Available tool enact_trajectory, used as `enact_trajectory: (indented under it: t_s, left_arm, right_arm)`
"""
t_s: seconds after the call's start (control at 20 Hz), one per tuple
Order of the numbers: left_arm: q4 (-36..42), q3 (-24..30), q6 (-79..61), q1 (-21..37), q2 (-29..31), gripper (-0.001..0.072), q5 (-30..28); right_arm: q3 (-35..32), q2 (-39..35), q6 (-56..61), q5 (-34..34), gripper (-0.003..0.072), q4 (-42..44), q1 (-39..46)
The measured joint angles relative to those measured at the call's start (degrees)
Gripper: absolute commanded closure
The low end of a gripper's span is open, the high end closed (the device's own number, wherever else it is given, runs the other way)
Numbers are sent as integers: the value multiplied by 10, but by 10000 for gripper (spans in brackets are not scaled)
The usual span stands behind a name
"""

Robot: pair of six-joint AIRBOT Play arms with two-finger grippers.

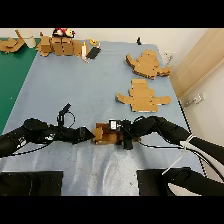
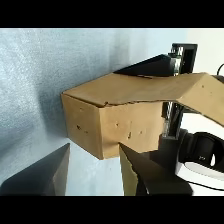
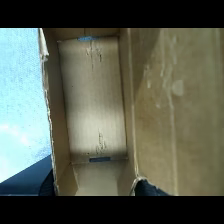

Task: Fold the box.

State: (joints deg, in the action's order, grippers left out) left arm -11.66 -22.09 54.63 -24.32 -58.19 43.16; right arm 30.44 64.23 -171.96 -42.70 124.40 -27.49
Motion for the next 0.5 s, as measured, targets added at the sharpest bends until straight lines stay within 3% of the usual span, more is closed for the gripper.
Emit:
enact_trajectory:
  t_s: [0.2,0.5]
  left_arm:
    - [-16,-25,7,-8,0,220,-3]
    - [-167,-62,127,-84,-1,220,-59]
  right_arm:
    - [0,0,0,0,246,0,0]
    - [0,0,0,0,246,0,0]
